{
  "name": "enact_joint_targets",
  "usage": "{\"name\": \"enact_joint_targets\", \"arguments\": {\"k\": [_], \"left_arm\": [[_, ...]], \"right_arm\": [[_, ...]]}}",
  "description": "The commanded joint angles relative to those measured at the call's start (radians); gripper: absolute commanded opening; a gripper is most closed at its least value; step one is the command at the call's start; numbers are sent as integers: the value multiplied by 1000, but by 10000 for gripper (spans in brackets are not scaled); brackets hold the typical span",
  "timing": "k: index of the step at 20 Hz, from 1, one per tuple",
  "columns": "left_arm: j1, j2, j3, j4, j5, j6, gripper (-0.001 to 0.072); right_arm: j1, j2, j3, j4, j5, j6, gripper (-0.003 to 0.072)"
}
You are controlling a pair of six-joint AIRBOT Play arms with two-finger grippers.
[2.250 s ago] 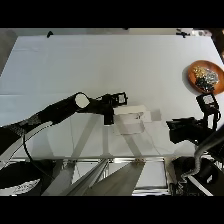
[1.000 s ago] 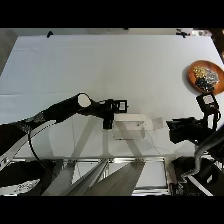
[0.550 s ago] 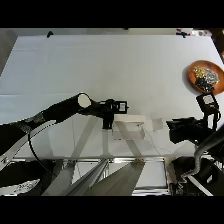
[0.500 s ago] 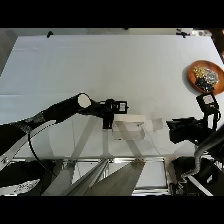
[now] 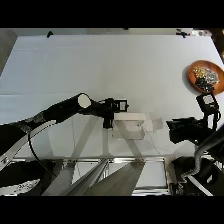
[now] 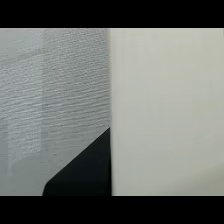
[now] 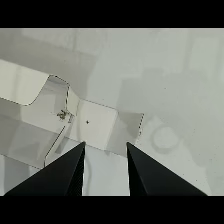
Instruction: Fold the box and place the chain.
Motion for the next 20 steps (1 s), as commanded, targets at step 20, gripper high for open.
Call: {"name": "enact_joint_targets", "arguments": {"k": [20], "left_arm": [[-1, 26, 0, -2, 101, -34, 2]], "right_arm": [[1, 1, 1, -2, 0, 0, 299]]}}
